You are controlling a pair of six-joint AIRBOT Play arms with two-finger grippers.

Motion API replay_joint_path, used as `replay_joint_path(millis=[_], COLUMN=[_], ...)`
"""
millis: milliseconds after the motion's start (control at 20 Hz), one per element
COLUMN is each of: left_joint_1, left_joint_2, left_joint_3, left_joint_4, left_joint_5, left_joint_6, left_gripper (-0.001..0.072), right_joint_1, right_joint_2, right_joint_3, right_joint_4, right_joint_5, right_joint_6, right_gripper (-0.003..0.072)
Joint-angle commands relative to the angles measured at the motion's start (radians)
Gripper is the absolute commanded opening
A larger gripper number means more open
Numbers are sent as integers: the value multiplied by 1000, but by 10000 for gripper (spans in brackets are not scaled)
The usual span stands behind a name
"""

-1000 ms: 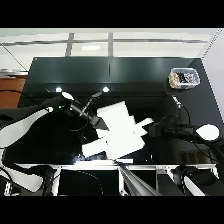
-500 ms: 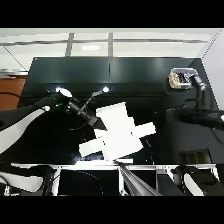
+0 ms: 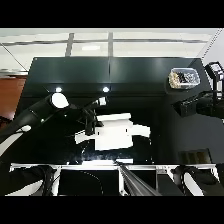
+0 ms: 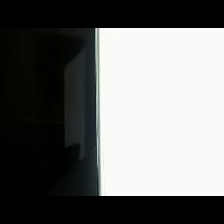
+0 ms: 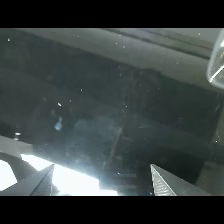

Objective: Fold the box and place the chain.

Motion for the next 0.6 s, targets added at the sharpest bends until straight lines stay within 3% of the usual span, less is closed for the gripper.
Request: replay_joint_path(millis=[0,100,300,550], left_joint_1=[-23,-23,-23,-23], left_joint_2=[18,18,18,18], left_joint_3=[-86,-119,-121,-121], left_joint_4=[-84,-112,-112,-103], left_joint_5=[134,193,202,200], left_joint_6=[158,181,181,182], left_gripper=[28,29,29,31], right_joint_1=[62,139,327,536], right_joint_2=[-1,-1,-2,-8], right_joint_3=[-66,-169,-334,-416], right_joint_4=[19,64,167,136], right_joint_5=[0,-28,-168,-300], right_joint_6=[-173,-290,-389,-626], right_gripper=[715,714,715,714])
